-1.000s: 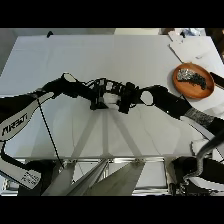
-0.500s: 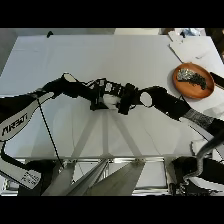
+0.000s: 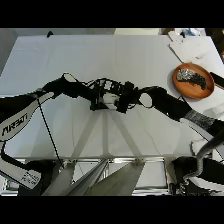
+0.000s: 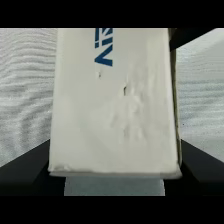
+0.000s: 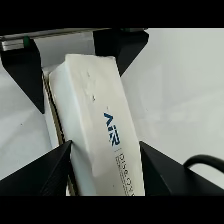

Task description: Fold the box and place the chain.

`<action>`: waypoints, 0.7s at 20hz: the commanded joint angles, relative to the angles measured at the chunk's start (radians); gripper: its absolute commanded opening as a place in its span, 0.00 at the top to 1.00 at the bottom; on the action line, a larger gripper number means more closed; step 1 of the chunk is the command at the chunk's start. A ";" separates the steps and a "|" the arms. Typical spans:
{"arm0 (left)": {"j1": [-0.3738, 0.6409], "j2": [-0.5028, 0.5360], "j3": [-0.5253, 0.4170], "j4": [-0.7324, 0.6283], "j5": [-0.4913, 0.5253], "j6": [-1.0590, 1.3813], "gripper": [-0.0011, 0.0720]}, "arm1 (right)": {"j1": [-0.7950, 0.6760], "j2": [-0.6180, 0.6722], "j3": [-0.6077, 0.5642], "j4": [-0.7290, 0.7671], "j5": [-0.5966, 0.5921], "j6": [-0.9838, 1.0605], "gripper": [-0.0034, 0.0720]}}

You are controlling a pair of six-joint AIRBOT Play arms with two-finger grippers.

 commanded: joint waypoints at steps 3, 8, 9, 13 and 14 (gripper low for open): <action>0.000 0.000 0.000 0.000 0.002 0.001 0.54 | 0.001 -0.011 0.000 -0.058 -0.015 0.056 0.41; 0.000 0.000 0.000 0.000 0.001 0.001 0.54 | 0.009 -0.010 0.000 -0.067 0.005 0.089 0.25; 0.000 0.000 0.000 0.000 0.001 0.001 0.54 | 0.013 -0.008 0.000 -0.066 0.010 0.089 0.24; 0.000 0.000 0.000 0.000 0.002 0.001 0.54 | 0.015 0.019 0.001 -0.069 0.019 0.089 0.24; 0.000 0.000 0.000 0.000 0.002 0.001 0.54 | 0.015 0.030 0.001 -0.070 0.023 0.089 0.24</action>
